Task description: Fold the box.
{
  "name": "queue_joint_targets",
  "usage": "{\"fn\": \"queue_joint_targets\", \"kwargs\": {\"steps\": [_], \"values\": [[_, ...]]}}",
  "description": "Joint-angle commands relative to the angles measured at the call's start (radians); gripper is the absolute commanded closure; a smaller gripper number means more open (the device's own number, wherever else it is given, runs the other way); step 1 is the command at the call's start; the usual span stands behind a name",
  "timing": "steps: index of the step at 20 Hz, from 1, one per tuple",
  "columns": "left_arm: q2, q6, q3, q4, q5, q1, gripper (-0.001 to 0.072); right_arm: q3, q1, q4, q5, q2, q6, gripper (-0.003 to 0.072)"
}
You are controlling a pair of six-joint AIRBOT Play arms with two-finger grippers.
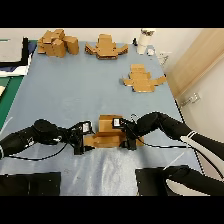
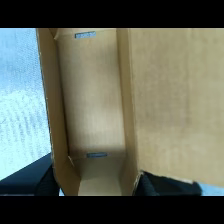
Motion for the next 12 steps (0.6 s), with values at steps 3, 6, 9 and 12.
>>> {"fn": "queue_joint_targets", "kwargs": {"steps": [3, 6, 9, 12], "values": [[-0.032, 0.072, -0.002, -0.041, 0.043, -0.033, 0.0435, 0.000, 0.000, 0.000, 0.000, 0.000, 0.000, 0.0165], [-0.032, 0.118, 0.001, -0.123, 0.072, -0.053, 0.0437, 0.000, 0.000, 0.000, 0.000, 0.000, 0.000, 0.0165], [-0.032, 0.143, 0.002, -0.139, 0.097, -0.058, 0.0542, 0.000, 0.000, 0.000, 0.000, 0.000, 0.000, 0.0165], [-0.032, 0.145, 0.002, -0.164, 0.094, -0.063, 0.0543, 0.000, 0.000, 0.000, 0.000, 0.000, 0.000, 0.0165]]}}
